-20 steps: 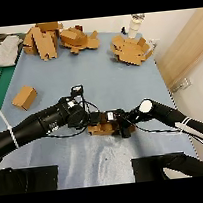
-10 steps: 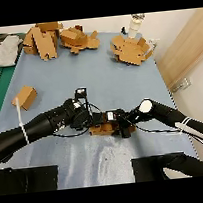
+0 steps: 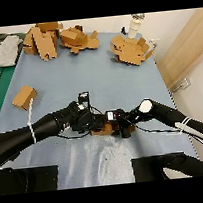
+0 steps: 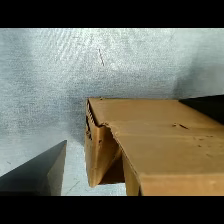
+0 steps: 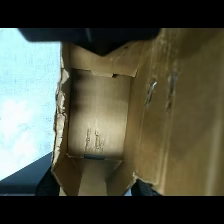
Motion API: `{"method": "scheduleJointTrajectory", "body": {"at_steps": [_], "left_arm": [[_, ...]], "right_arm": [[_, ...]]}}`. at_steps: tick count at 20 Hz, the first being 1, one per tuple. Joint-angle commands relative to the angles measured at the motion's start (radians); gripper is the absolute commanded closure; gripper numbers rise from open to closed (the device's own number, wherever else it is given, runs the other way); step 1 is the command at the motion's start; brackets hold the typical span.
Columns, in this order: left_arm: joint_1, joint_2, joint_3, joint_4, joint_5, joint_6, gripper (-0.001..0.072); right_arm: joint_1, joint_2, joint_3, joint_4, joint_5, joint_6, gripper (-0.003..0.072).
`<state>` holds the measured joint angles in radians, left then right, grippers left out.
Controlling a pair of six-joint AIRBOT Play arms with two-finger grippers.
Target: Fold the box.
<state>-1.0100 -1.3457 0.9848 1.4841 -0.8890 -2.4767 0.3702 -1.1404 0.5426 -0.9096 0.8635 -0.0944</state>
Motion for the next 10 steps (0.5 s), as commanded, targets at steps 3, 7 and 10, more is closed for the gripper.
{"method": "scheduleJointTrajectory", "body": {"at_steps": [3,7,10], "left_arm": [[0.0,-0.005,0.003,-0.003,-0.001,0.0,0.0176],[-0.001,-0.022,0.025,-0.005,-0.018,0.002,0.0178],[-0.021,-0.082,0.091,-0.006,-0.116,0.048,0.0187]], "right_arm": [[-0.001,0.0,0.0,0.001,0.0,0.0,0.0153],[-0.001,0.0,0.0,0.001,0.0,0.0,0.0153],[-0.001,0.0,0.0,0.001,0.0,0.0,0.0153]]}}
